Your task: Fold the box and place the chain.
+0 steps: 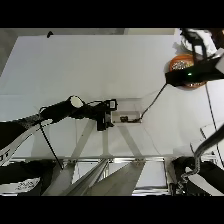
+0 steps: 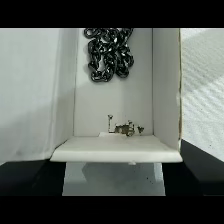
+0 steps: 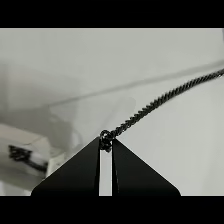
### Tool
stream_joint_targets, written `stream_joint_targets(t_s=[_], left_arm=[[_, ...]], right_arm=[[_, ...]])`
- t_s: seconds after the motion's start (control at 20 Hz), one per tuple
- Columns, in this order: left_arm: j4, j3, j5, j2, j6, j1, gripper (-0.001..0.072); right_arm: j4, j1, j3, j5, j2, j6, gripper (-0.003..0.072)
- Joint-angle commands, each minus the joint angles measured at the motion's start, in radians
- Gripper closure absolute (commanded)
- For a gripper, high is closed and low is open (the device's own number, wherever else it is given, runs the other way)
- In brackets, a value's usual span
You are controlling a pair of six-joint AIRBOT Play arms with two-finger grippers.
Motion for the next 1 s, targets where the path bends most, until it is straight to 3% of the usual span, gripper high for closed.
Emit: stream_joint_targets(t_s=[0.0, 0.2, 0.55, 0.95], left_arm=[[0.000, 0.000, 0.000, 0.001, 0.000, -0.001, 0.0377], [0.000, 0.000, 0.000, 0.001, 0.000, -0.001, 0.0377], [0.000, 0.000, 0.000, 0.001, 0.000, -0.001, 0.0377], [0.000, 0.000, 0.000, 0.001, 0.000, -0.001, 0.0377]], right_arm=[[0.078, 0.084, 0.000, -0.035, 0.211, -0.101, 0.0668], [0.110, 0.196, 0.000, -0.098, 0.309, -0.100, 0.0668], [0.173, 0.394, 0.000, -0.208, 0.315, -0.100, 0.0668], [0.132, 0.510, -0.058, -0.138, 0.225, -0.092, 0.0668]])
